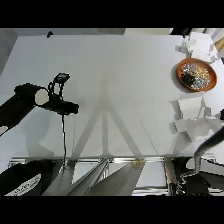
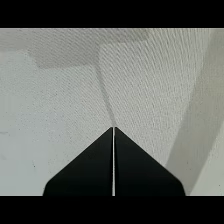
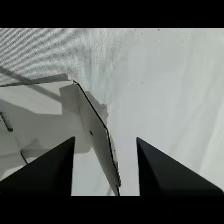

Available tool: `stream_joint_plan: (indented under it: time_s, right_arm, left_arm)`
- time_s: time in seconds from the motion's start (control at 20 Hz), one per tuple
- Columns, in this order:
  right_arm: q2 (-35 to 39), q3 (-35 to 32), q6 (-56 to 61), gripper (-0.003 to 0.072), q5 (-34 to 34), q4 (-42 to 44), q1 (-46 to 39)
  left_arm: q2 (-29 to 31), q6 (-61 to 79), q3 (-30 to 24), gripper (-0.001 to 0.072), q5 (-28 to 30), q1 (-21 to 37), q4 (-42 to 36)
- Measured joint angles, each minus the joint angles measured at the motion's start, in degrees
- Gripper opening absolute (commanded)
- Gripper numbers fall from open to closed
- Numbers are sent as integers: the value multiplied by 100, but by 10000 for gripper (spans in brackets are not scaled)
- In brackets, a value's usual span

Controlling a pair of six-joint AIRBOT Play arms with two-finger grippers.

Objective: Fold the box and place the chain.

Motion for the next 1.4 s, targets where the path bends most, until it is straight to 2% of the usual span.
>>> stream_joint_plan:
  time_s: [0.05,0.1,0.15,0.3,0.6,0.75,0.95,1.2,1.4]
  right_arm:
    - [-55,0,-13,138,-31,22,0]
    - [-96,0,-35,44,-28,39,0]
    - [-125,0,-57,14,-11,50,0]
    - [-101,0,-396,11,212,457,33]
    - [487,-254,-999,8,992,2214,715]
    - [1152,-890,-1082,8,1049,3340,1228]
    - [2441,-2052,-857,9,807,4586,2072]
    - [3908,-3237,107,11,345,5106,3097]
    - [4433,-3628,713,11,199,5182,3764]
  left_arm:
    - [0,0,0,14,0,0,0]
    - [0,0,0,14,0,0,0]
    - [0,0,0,14,-2,0,0]
    - [0,0,0,14,0,0,0]
    - [0,0,0,14,0,0,0]
    - [0,0,0,14,-2,0,0]
    - [0,0,0,14,-2,0,0]
    - [0,0,0,14,-2,0,0]
    - [0,0,0,14,-2,0,0]
